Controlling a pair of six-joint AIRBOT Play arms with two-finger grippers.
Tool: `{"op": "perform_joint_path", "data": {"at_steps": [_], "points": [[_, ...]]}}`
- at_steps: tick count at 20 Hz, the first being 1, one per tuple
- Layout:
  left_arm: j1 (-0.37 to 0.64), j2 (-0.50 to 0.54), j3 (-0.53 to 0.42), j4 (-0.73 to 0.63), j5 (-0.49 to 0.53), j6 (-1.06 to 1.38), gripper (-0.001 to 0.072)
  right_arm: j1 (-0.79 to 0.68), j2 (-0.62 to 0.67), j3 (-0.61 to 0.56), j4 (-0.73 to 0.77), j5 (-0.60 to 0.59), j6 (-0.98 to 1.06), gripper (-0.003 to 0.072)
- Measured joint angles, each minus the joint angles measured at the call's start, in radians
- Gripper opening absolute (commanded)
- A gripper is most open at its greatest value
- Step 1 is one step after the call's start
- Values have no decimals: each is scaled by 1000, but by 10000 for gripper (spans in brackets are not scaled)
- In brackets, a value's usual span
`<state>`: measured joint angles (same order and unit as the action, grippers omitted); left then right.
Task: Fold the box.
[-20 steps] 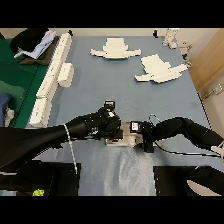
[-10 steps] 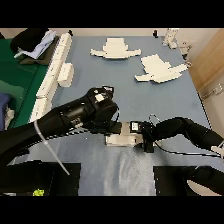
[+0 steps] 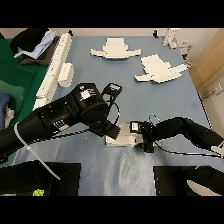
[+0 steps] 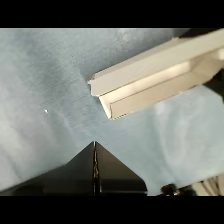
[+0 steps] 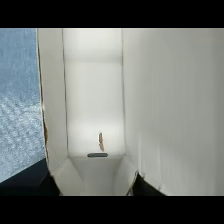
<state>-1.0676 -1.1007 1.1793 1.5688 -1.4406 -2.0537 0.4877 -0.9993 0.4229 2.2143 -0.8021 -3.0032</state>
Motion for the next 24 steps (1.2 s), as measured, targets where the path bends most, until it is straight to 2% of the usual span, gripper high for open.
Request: {"op": "perform_joint_path", "data": {"at_steps": [3,5,6,7,10,12,14,19,24], "points": [[72,108,-115,-5,87,209,13,0,0,0,0,0,0,567],[159,211,-228,-71,180,472,18,0,0,0,0,0,0,567],[217,262,-291,-132,228,644,317,0,0,0,0,0,0,567],[277,306,-351,-202,270,815,697,0,0,0,0,0,0,567],[481,385,-525,-466,379,1324,695,0,0,0,0,0,0,566],[588,390,-622,-643,441,1594,695,0,0,0,0,0,0,567],[650,368,-700,-796,491,1829,695,0,0,0,0,0,0,566],[697,242,-787,-1035,579,2256,695,0,0,0,0,0,0,566],[641,136,-805,-1135,640,2434,695,0,0,0,0,0,0,567]]}}
